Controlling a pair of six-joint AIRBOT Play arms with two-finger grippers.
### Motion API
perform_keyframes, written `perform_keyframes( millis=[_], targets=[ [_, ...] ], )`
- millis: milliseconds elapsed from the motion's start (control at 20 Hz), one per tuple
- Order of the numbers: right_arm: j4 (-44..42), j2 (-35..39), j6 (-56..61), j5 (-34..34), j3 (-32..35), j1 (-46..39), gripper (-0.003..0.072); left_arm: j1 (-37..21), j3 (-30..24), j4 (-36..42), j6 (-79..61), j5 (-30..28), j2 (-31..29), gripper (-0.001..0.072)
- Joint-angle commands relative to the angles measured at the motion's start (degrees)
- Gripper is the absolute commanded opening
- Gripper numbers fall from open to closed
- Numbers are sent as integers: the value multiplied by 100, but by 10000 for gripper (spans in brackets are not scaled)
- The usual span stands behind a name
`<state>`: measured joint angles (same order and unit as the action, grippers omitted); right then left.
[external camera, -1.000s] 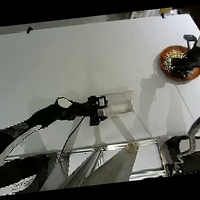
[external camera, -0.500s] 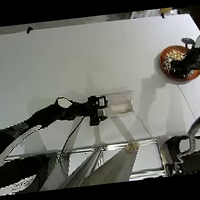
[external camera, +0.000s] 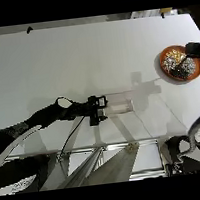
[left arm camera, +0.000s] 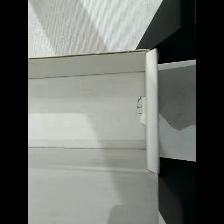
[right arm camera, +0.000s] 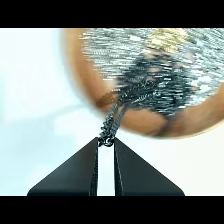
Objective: Fold the box and place the chain.
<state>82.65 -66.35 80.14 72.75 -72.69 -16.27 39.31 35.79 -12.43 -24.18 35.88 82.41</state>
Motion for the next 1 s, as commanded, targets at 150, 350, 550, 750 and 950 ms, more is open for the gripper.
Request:
perform_keyframes(
  millis=[150, 350, 550, 750, 950],
  targets=[
    [-951, 1740, -116, 944, -2, 715, 16, 2, 4, -2, -2, 17, -4, 363],
    [-1453, 2441, -68, 1241, 0, 1504, 16, 2, 4, -2, -2, 17, -4, 363],
    [-1853, 2702, 90, 1233, 68, 2446, 16, 2, 4, -2, -2, 17, -4, 363],
    [-1989, 2691, 256, 752, 468, 3442, 16, 2, 4, -2, -2, 20, -4, 363],
    [-1969, 2605, 354, 234, 1029, 4168, 16, 2, 4, -2, -2, 22, -4, 363]
  ],
)
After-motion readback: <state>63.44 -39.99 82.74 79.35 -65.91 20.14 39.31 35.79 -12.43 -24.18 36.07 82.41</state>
